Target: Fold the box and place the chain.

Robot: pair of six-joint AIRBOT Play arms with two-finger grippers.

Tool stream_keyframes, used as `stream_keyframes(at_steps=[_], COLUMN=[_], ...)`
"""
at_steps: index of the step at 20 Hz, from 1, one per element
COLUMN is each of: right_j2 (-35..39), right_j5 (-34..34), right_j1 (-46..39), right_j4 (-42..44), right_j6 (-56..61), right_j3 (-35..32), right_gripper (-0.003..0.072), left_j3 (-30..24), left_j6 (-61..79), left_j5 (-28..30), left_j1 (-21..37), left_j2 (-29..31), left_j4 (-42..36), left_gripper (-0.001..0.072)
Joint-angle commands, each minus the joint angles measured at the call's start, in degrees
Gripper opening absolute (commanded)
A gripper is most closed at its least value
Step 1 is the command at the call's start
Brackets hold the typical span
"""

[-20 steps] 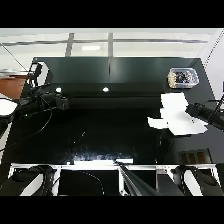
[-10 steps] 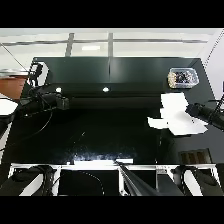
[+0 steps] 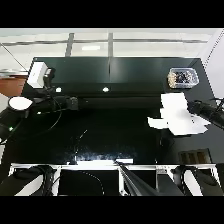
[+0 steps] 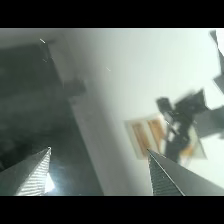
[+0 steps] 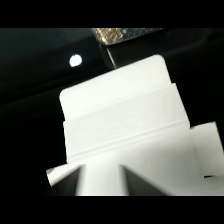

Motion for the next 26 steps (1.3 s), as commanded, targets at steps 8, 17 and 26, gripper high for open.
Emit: stream_keyframes(at_steps=[8, 17, 26], right_j2=[-22.12, -54.88, -56.04], right_j5=[6.36, 43.52, 44.02], right_j1=[-35.06, -46.29, -37.79], right_j4=[-17.84, 18.78, 9.51], right_j6=[14.62, -19.52, -18.56], right_j3=[17.79, 33.77, 38.82], right_gripper=[0.0702, 0.0594, 0.0254], left_j3=[0.0, 0.0, 0.0], left_j6=[0.07, 0.09, 0.09], left_j5=[-0.02, 0.57, 0.48], left_j1=[-3.48, -3.48, -3.48], left_j2=[-3.85, -3.89, -4.0], left_j4=[-2.93, -7.72, -7.89], left_gripper=[0.0707, 0.0706, 0.0706])
